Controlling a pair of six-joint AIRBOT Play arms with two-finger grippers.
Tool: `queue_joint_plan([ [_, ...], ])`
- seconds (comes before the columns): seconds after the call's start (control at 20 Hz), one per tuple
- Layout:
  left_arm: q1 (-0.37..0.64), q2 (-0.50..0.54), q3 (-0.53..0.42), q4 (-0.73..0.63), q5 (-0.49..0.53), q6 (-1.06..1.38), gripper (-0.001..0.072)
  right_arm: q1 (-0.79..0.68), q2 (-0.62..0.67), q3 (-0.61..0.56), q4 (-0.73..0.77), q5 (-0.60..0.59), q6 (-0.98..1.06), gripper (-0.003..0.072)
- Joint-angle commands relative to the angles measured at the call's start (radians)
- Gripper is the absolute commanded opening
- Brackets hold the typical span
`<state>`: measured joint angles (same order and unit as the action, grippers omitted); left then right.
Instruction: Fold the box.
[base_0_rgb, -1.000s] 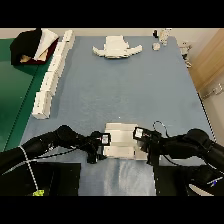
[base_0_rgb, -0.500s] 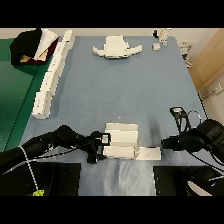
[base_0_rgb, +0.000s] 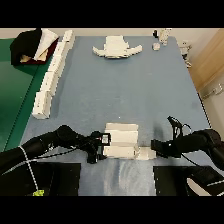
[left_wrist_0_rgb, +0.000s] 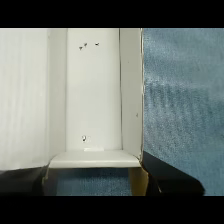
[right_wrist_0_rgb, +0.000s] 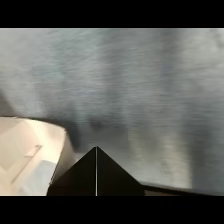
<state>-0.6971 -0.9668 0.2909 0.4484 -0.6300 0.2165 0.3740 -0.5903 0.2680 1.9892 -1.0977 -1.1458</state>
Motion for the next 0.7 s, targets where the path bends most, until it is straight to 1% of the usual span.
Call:
queue_joint_plan([
  [0.0,0.000,0.000,0.000,0.000,0.000,0.000,0.0510,-0.005,0.011,0.002,0.156,0.021,-0.089,0.0001],
  [0.4,0.000,0.000,0.000,0.000,0.000,0.000,0.0510,-0.005,0.024,0.016,0.183,0.016,-0.132,0.0002],
  [0.45,0.000,0.000,0.000,0.000,0.000,0.000,0.0510,-0.005,0.024,0.025,0.185,0.016,-0.145,0.0024],
  [0.5,0.000,0.000,0.000,0.000,0.000,0.000,0.0510,-0.005,0.024,0.040,0.185,0.017,-0.149,0.0177],
  [0.55,0.000,0.000,0.000,0.000,0.000,0.000,0.0510,-0.005,0.024,0.058,0.185,0.017,-0.149,0.0313],
  [0.65,0.000,0.000,0.000,0.000,0.000,0.000,0.0510,-0.005,0.022,0.089,0.189,0.017,-0.158,0.0372],
])
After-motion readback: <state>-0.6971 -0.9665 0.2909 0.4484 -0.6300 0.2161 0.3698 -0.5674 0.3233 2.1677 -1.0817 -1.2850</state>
